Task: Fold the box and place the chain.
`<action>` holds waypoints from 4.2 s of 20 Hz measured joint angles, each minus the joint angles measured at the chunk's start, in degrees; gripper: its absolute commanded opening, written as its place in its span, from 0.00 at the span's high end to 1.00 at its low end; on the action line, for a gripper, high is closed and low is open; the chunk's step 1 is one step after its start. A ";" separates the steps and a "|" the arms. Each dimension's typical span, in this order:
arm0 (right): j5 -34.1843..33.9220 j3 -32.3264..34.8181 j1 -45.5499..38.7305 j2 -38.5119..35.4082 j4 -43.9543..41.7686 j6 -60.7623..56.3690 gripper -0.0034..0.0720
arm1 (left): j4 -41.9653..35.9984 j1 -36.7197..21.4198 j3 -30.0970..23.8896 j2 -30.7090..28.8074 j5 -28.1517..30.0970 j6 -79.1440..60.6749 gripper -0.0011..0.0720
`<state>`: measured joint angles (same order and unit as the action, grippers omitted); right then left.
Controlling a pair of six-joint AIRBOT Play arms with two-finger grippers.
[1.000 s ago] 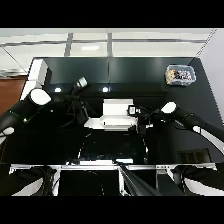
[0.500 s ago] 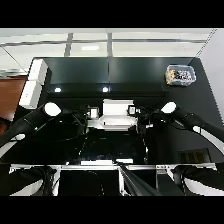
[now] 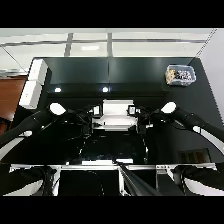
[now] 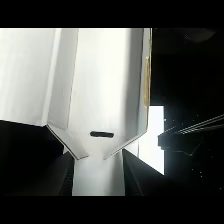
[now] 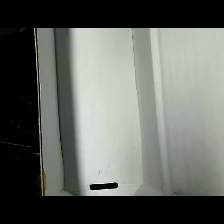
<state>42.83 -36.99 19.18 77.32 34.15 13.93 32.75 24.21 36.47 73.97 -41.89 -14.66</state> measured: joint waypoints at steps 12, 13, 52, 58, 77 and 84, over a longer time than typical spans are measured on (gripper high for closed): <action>0.07 0.00 0.00 -0.02 0.09 0.07 0.42 | -9.05 3.39 0.33 2.27 0.66 -0.20 0.63; 0.04 0.00 0.00 -0.02 0.09 0.07 0.42 | -9.49 3.67 0.44 2.38 0.87 -0.20 0.63; -0.02 0.00 0.00 0.00 0.02 0.00 0.42 | 3.63 -24.46 0.13 6.78 -20.04 76.17 0.95; -0.02 0.00 0.00 0.00 0.02 0.02 0.42 | -0.92 -16.24 4.55 11.72 -20.11 73.33 0.93; 0.00 0.00 0.00 0.00 0.02 0.00 0.42 | -1.03 -5.79 16.22 12.90 -26.80 74.75 0.43; -0.04 0.00 0.00 0.00 -0.02 -0.02 0.42 | 10.43 -0.39 22.86 12.90 -25.57 89.37 0.45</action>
<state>42.78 -36.99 19.18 77.32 34.13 13.91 43.18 23.81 59.33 86.87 -67.46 74.72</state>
